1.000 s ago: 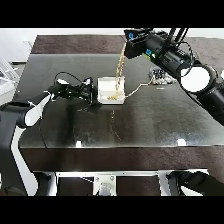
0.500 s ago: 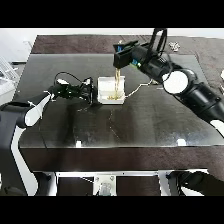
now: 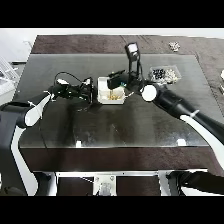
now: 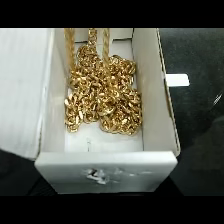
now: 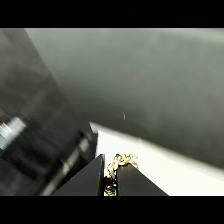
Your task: Fold the box and place the chain.
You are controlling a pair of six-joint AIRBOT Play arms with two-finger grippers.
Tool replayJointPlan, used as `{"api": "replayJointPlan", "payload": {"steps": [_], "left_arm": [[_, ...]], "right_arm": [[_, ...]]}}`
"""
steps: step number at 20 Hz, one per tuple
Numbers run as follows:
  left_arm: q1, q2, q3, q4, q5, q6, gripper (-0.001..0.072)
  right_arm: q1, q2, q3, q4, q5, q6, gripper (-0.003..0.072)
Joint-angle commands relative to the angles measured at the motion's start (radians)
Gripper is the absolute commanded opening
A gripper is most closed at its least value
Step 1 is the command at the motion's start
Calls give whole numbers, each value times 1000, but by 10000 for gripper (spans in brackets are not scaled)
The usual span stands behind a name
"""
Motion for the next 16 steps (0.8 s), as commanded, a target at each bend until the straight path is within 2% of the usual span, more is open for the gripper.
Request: {"api": "replayJointPlan", "payload": {"steps": [1,2,3,5,6,12,16], "left_arm": [[0,0,1,0,0,0,542],[0,0,1,0,0,0,542],[0,0,1,0,0,0,542],[0,0,1,0,1,0,542],[0,0,1,0,0,0,543],[0,0,1,0,0,0,542],[0,0,0,0,0,0,543]], "right_arm": [[-1,-109,-12,0,0,5,3],[-1,-130,-12,0,1,5,3],[-1,-143,-12,0,12,5,36],[-6,-133,-11,0,28,5,386],[-8,-113,-11,0,28,5,415],[-120,123,-11,-6,45,1,415],[-311,163,-52,-6,64,6,415]]}}
